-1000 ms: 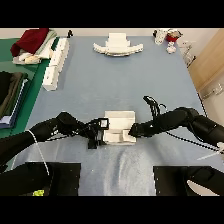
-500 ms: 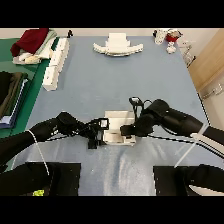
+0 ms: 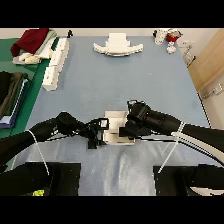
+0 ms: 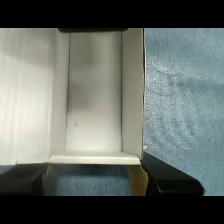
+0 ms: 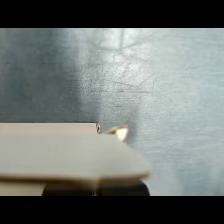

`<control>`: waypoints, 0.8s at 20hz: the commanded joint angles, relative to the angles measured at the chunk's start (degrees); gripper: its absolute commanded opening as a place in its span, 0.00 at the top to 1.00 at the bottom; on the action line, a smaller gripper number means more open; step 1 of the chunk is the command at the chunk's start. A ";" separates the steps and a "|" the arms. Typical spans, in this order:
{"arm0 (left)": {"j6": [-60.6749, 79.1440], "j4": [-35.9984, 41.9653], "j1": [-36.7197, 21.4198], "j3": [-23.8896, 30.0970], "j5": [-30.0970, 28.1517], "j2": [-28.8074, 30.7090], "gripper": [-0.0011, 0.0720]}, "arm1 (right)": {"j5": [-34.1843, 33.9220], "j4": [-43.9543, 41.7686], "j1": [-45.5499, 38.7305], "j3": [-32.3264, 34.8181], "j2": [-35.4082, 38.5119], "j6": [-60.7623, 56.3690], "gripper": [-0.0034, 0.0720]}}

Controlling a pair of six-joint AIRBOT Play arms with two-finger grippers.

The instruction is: Fold the box.

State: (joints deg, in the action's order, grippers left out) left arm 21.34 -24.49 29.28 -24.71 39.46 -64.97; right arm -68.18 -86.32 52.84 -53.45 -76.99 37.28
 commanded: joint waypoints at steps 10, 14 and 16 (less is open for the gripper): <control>0.11 0.04 0.02 -0.04 -0.04 -0.02 0.42 | -1.99 -0.70 0.85 -0.39 -1.09 -0.85 0.45; 0.11 0.04 0.02 -0.04 -0.04 -0.02 0.42 | -3.28 -0.66 0.83 -0.39 -1.09 -0.85 0.45; 0.11 0.04 0.04 -0.04 -0.04 -0.02 0.42 | -3.30 -0.63 0.81 -0.39 -1.09 -0.85 0.45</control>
